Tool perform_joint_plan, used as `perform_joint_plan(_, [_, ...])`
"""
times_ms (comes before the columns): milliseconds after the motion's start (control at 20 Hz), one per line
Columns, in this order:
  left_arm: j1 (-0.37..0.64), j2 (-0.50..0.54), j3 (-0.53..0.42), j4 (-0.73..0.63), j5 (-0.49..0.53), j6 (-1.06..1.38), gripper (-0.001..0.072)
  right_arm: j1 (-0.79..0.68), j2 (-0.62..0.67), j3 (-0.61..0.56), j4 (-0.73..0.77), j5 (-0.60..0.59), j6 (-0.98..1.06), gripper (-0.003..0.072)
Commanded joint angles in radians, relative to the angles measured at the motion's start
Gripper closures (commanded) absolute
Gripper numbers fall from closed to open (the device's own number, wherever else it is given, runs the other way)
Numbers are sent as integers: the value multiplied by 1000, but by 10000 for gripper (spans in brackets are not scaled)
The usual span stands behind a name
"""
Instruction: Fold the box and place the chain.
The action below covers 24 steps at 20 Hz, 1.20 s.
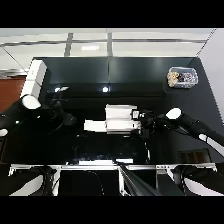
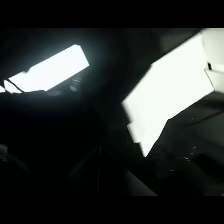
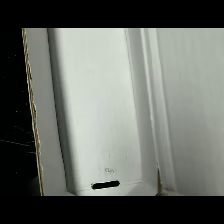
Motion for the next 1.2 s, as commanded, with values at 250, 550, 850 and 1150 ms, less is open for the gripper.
perform_joint_plan(250, [221,-58,-188,-368,-72,-62,688,0,0,0,0,1,0,531])
perform_joint_plan(550, [85,-172,-180,-380,-1,-23,687,0,0,0,0,1,0,530])
perform_joint_plan(850, [-2,-214,-113,-397,65,-9,688,0,0,0,0,1,0,531])
perform_joint_plan(1150, [-2,-240,-67,-520,-90,238,687,0,0,0,0,1,0,531])
